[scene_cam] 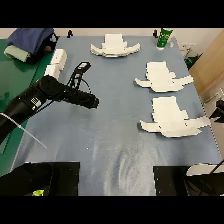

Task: Fold the box.

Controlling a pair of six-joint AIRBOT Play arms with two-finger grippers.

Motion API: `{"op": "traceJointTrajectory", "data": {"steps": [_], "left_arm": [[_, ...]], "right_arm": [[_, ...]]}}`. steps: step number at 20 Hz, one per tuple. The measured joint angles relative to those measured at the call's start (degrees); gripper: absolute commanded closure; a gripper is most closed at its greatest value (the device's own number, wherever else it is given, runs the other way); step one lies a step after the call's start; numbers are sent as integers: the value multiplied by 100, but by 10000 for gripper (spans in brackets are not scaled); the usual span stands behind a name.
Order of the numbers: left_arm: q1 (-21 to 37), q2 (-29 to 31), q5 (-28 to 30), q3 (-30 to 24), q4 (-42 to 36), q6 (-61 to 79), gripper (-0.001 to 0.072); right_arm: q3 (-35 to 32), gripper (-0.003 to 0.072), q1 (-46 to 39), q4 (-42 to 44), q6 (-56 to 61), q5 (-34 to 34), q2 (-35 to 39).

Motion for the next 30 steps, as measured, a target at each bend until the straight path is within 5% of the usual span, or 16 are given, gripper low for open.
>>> {"op": "traceJointTrajectory", "data": {"steps": [11, 13, 14, 16, 25, 30], "left_arm": [[13, -17, 109, 7, -293, -424, 694], [13, -22, 111, 7, -402, -444, 693], [13, -22, 111, 7, -463, -446, 693], [13, -22, 107, 7, -531, -463, 693], [13, -22, 155, 7, -625, -466, 695], [11, -22, 271, 7, -629, -466, 695]], "right_arm": [[503, 415, -201, 896, -1091, -605, -1113], [509, 537, -210, 1137, -1220, -756, -1154], [514, 538, -208, 1259, -1263, -844, -1167], [514, 683, -175, 1429, -1338, -981, -1185], [413, 686, 800, 2319, -1305, -879, -1075], [-584, 686, 1910, 2675, -990, 125, -42]]}}
